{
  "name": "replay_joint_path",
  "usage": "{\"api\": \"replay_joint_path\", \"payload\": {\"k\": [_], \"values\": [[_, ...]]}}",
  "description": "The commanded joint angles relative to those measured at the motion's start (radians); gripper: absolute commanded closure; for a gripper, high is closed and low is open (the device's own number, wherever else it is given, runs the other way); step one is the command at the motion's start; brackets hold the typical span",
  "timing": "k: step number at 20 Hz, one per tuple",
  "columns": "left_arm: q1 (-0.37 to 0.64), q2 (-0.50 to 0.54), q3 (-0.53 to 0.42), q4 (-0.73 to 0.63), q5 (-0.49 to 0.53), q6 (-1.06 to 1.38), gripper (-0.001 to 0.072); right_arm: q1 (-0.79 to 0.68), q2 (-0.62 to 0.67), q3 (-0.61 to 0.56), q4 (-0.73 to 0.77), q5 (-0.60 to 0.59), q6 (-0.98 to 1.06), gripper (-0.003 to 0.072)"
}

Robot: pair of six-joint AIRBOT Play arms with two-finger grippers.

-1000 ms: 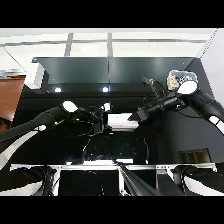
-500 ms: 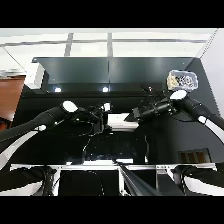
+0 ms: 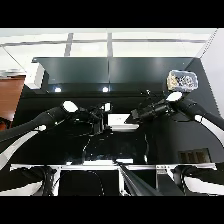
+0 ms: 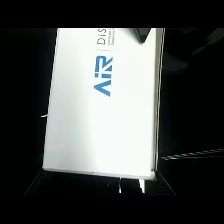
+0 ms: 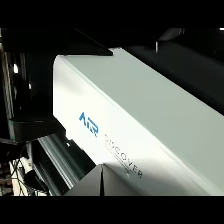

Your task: Fold the box and place the chain.

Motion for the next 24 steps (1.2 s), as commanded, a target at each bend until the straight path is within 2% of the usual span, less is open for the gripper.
{"api": "replay_joint_path", "payload": {"k": [1, 6, 11, 12, 14, 18, 21, 24], "values": [[0.0, 0.0, 0.001, 0.001, 0.0, 0.002, 0.0323, 0.0, -0.002, 0.0, -0.033, -0.029, 0.004, 0.0671], [0.0, 0.0, 0.001, 0.001, 0.0, 0.002, 0.0323, 0.0, -0.001, 0.001, -0.033, -0.023, -0.003, 0.0671], [0.002, 0.002, 0.001, 0.002, 0.0, 0.002, 0.0314, -0.022, 0.079, 0.063, -0.005, 0.113, -0.04, 0.0671], [0.003, 0.006, 0.002, 0.002, -0.001, 0.002, 0.0272, -0.045, 0.118, 0.082, -0.019, 0.129, -0.04, 0.067], [0.005, 0.033, 0.002, 0.036, -0.004, -0.01, -0.0006, -0.115, 0.204, 0.096, -0.061, 0.135, -0.038, 0.067], [0.005, 0.155, 0.002, 0.24, -0.06, -0.23, -0.0007, -0.293, 0.323, 0.095, -0.159, 0.185, 0.0, 0.067], [-0.01, 0.211, 0.014, 0.188, -0.087, -0.248, -0.0006, -0.36, 0.328, 0.095, -0.159, 0.18, -0.001, 0.0671], [-0.066, 0.142, 0.106, 0.173, -0.084, -0.263, -0.0005, -0.356, 0.328, 0.095, -0.158, 0.147, -0.001, 0.067]]}}
